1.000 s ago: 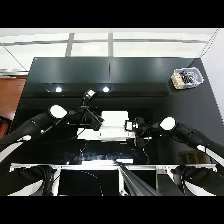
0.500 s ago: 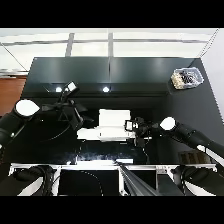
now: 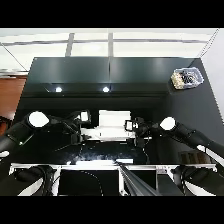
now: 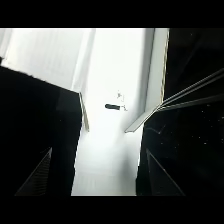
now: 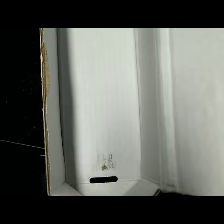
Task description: Fold the box and place the chain.
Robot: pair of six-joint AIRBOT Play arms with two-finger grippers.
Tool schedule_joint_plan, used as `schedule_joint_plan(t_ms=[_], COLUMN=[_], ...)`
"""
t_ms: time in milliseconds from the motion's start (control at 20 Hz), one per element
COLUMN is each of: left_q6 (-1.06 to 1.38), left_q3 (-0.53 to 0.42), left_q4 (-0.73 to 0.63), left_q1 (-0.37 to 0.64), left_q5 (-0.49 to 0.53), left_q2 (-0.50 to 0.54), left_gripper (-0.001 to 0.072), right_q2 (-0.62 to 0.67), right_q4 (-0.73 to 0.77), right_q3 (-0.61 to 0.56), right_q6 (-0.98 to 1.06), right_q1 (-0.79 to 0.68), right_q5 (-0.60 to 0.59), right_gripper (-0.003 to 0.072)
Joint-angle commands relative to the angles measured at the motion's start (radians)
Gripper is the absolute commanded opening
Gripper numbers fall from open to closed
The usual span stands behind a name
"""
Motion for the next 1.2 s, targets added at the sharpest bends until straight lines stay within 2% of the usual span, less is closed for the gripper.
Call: schedule_joint_plan(t_ms=[0, 200, 400, 500, 550, 600, 650, 700, 800, 1050, 1150], left_q6=[0.057, 0.053, 0.054, 0.053, 0.053, 0.054, 0.054, 0.054, 0.054, 0.088, 0.093], left_q3=[-0.018, -0.018, -0.018, -0.018, -0.018, -0.018, -0.018, -0.018, -0.018, -0.018, -0.018], left_q4=[-0.023, -0.024, -0.068, -0.101, -0.108, -0.123, -0.125, -0.129, -0.159, -0.353, -0.373], left_q1=[-0.046, -0.078, -0.124, -0.135, -0.136, -0.136, -0.136, -0.136, -0.136, -0.137, -0.146], left_q5=[0.085, 0.084, 0.179, 0.192, 0.179, 0.165, 0.162, 0.163, 0.163, 0.163, 0.159], left_q2=[-0.042, -0.101, -0.106, -0.106, -0.106, -0.106, -0.106, -0.106, -0.11, -0.175, -0.196], left_gripper=[0.0712, 0.071, 0.0704, 0.0651, 0.0483, 0.0282, 0.0203, 0.0164, 0.015, 0.0151, 0.0152], right_q2=[-0.001, -0.001, -0.001, -0.001, -0.001, -0.001, -0.001, -0.001, -0.001, -0.001, -0.001], right_q4=[0.0, 0.0, 0.0, 0.0, 0.0, 0.0, 0.0, 0.0, 0.0, 0.0, 0.0], right_q3=[0.0, 0.0, 0.0, 0.0, 0.0, 0.0, 0.0, 0.0, 0.0, 0.0, 0.0], right_q6=[0.0, 0.0, 0.0, 0.0, 0.0, 0.0, 0.0, 0.0, 0.0, 0.0, 0.0], right_q1=[0.001, 0.001, 0.001, 0.001, 0.001, 0.001, 0.001, 0.001, 0.001, 0.001, 0.001], right_q5=[0.0, 0.0, 0.0, 0.0, 0.0, 0.0, 0.0, 0.0, 0.0, 0.0, 0.0], right_gripper=[0.0476, 0.0477, 0.0477, 0.0477, 0.0477, 0.0477, 0.0477, 0.0477, 0.0476, 0.0476, 0.0476])
